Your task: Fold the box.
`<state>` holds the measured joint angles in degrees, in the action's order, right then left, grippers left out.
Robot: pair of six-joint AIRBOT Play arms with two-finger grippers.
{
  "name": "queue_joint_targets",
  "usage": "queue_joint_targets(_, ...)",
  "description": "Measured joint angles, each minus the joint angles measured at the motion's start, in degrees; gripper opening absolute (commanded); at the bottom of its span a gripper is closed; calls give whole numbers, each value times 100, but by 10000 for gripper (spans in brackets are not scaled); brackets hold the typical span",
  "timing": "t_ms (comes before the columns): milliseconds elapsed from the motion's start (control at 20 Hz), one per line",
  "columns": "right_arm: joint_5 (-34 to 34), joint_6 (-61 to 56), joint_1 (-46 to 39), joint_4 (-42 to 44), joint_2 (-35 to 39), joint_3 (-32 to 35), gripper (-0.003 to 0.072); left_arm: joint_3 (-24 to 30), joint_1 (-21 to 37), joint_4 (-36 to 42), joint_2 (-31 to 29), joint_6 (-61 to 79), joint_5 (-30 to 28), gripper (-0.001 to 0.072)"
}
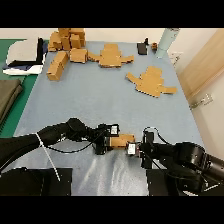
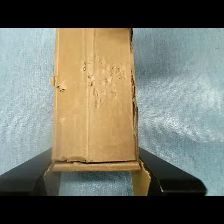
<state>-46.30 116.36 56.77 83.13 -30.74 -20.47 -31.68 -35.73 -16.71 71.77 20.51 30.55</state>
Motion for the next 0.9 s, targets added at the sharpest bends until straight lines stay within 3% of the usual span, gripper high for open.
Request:
queue_joint_targets(650, 94, 0, -2, -87, -164, -9, 6, 0, 0, 0, 0, 0, 0, 415)
queue_joint_targets(900, 33, -68, -2, -87, 83, -118, 6, 2, 0, -2, 0, 4, 2, 415)
